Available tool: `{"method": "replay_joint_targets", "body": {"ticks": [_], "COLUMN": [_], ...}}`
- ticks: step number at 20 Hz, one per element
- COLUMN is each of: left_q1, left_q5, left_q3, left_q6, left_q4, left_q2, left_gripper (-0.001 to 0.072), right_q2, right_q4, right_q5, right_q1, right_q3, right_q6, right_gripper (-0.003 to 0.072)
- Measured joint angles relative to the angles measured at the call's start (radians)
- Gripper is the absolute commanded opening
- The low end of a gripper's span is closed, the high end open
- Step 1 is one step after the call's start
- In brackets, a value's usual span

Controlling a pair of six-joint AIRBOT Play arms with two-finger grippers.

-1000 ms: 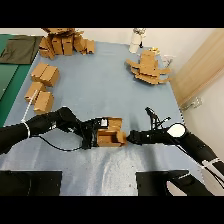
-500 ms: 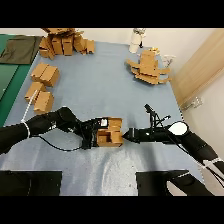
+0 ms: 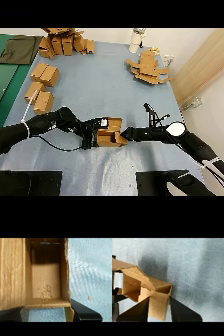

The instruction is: Fold the box.

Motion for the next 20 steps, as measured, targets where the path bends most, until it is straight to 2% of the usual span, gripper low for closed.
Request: {"method": "replay_joint_targets", "body": {"ticks": [9, 15, 20], "left_q1": [0.000, 0.000, 0.000], "left_q5": [0.000, -0.001, -0.001], "left_q3": [0.000, 0.000, 0.000], "left_q6": [0.000, 0.001, 0.000], "left_q4": [0.000, 0.000, -0.001], "left_q2": [0.000, 0.000, 0.000], "left_gripper": [0.0314, 0.0314, 0.0314], "right_q2": [-0.024, -0.110, -0.166], "right_q4": [-0.451, -0.617, -0.715], "right_q5": [-0.039, -0.010, 0.078], "right_q1": [0.285, 0.404, 0.447], "right_q3": [0.118, 0.177, 0.243], "right_q6": [0.478, 0.655, 0.747], "right_gripper": [0.0379, 0.0350, 0.0349]}}
